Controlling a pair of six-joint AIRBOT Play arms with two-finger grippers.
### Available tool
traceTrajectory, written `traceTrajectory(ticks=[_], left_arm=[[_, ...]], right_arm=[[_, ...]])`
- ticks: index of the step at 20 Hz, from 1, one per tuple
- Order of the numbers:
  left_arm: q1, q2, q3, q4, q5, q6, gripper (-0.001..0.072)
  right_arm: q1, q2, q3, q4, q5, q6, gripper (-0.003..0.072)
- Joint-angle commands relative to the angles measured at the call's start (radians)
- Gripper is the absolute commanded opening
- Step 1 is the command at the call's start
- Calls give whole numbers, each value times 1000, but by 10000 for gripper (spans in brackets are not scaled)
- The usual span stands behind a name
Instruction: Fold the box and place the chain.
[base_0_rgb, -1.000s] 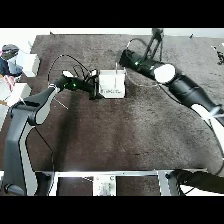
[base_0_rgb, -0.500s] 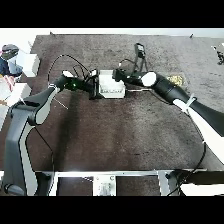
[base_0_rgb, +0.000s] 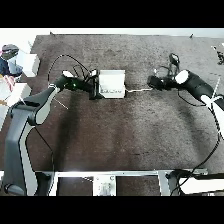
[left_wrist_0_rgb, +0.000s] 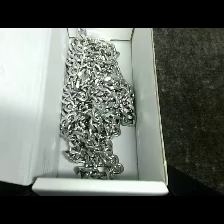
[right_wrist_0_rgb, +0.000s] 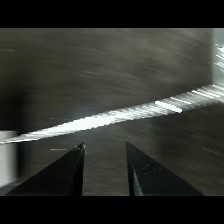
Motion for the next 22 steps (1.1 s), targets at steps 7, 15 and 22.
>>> traceTrajectory(ticks=[7, 15, 22], left_arm=[[0, 0, 0, 0, 0, 0, 538], [0, 0, 0, 0, 0, 0, 538], [0, 0, 0, 0, 0, 0, 537]], right_arm=[[-53, -152, -43, 193, -267, 64, 296], [-1, -192, 38, 231, -247, 51, 10], [167, 120, 38, 230, -188, -102, 11]])
